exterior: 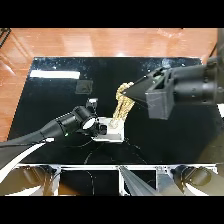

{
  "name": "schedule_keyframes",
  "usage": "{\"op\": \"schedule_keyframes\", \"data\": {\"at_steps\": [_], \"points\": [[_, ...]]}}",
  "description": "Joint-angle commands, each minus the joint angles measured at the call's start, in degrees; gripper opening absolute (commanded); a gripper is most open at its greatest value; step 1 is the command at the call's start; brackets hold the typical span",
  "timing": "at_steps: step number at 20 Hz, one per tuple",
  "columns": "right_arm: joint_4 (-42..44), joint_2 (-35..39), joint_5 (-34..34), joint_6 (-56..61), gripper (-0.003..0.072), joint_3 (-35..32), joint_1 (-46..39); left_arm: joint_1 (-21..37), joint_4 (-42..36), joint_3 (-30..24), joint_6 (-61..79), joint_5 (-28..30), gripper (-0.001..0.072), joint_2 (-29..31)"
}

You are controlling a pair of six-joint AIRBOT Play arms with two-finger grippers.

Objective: Fold the box and place the chain.

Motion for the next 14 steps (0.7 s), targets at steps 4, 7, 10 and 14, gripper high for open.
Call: {"op": "schedule_keyframes", "data": {"at_steps": [4, 7, 10, 14], "points": [[-0.2, -4.13, -1.38, 1.07, 0.0014, -0.09, 1.51, -0.07, -0.02, 0.02, 0.02, -0.04, 0.0023, -0.02], [-0.9, -4.15, -3.13, 1.44, 0.0014, -1.01, 1.51, -0.07, -0.02, 0.02, 0.02, -0.04, 0.0022, -0.02], [-3.93, -4.15, -7.48, 2.14, 0.0014, -1.01, 1.51, -0.07, -0.02, 0.02, 0.02, -0.07, 0.0023, -0.02], [-1.4, -4.15, -8.39, 2.03, 0.0014, -2.73, 1.53, -0.07, 0.0, 0.02, 0.02, 0.04, 0.0022, -0.02]]}}
